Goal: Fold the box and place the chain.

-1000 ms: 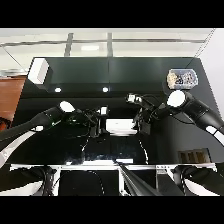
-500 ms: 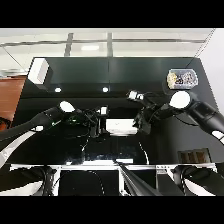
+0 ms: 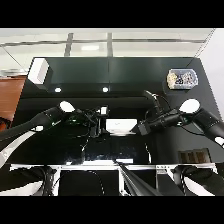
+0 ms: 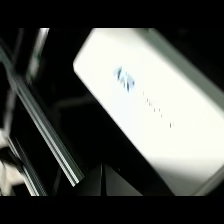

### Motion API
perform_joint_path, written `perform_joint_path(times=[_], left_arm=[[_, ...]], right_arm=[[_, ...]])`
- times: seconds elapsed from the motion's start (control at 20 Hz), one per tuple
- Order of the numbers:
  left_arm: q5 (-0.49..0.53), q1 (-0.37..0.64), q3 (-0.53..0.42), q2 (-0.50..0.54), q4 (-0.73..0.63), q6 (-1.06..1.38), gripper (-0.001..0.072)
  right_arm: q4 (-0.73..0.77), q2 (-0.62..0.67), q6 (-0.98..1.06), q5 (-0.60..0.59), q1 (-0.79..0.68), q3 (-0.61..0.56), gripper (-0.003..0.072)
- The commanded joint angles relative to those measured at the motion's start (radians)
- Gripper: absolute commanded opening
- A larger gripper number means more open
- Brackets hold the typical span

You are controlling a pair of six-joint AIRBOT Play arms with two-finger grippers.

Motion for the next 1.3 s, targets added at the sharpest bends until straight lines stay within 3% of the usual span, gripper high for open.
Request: perform_joint_path(times=[0.0, 0.45, 0.95, 1.25], left_arm=[[0.000, 0.000, 0.000, -0.001, 0.000, 0.000, 0.0459], [0.000, 0.000, 0.000, -0.001, 0.000, 0.000, 0.0459], [0.001, 0.000, 0.000, -0.001, 0.000, 0.000, 0.0463], [0.001, 0.001, 0.000, -0.001, 0.000, 0.000, 0.0463]], right_arm=[[0.184, -0.016, 0.023, -0.146, -0.008, -0.048, 0.0015], [0.054, -0.130, 0.108, -0.174, -0.008, -0.048, 0.0015], [0.019, -0.139, 0.107, -0.187, -0.008, -0.045, 0.0015], [0.002, -0.133, 0.139, -0.012, -0.012, 0.079, 0.0014]])
